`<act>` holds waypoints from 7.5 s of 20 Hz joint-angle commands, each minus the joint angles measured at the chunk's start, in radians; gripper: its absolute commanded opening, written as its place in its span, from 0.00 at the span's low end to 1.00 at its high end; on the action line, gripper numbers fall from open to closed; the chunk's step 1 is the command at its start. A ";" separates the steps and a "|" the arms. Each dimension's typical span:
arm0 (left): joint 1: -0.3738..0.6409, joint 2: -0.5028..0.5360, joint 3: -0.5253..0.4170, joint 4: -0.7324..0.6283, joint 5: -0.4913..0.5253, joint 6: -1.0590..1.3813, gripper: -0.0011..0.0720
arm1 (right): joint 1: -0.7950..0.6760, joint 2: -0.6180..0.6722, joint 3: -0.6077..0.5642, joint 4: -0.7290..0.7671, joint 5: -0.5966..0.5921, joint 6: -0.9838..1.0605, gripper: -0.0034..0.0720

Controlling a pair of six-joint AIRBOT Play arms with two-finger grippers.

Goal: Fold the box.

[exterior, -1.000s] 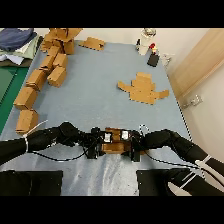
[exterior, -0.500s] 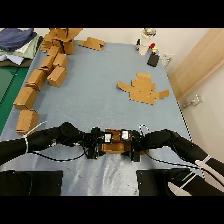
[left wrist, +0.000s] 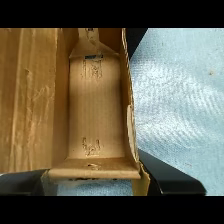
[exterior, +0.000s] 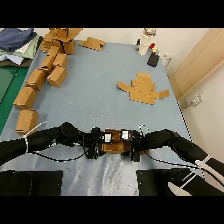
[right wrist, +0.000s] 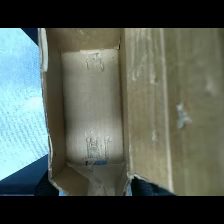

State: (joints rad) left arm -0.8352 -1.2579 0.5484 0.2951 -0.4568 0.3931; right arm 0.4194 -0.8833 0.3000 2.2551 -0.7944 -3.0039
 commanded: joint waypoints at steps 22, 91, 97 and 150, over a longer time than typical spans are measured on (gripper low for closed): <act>0.001 0.001 0.001 0.000 0.002 0.000 0.66 | -0.002 0.107 0.072 -0.277 -0.117 0.320 0.99; -0.001 0.085 -0.018 0.374 -0.040 -0.510 0.66 | -0.002 0.415 0.081 0.008 -0.202 1.852 0.05; -0.001 0.082 -0.017 0.374 -0.041 -0.513 0.66 | -0.001 0.415 0.081 0.009 -0.198 1.851 0.05; 0.000 0.082 -0.017 0.374 -0.042 -0.513 0.66 | 0.013 0.089 0.055 -0.119 0.035 0.103 0.86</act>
State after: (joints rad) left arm -0.8352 -1.1767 0.5316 0.6693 -0.4992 -0.1196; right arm 0.4316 -0.7368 0.3603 2.0693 -0.8337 -2.7026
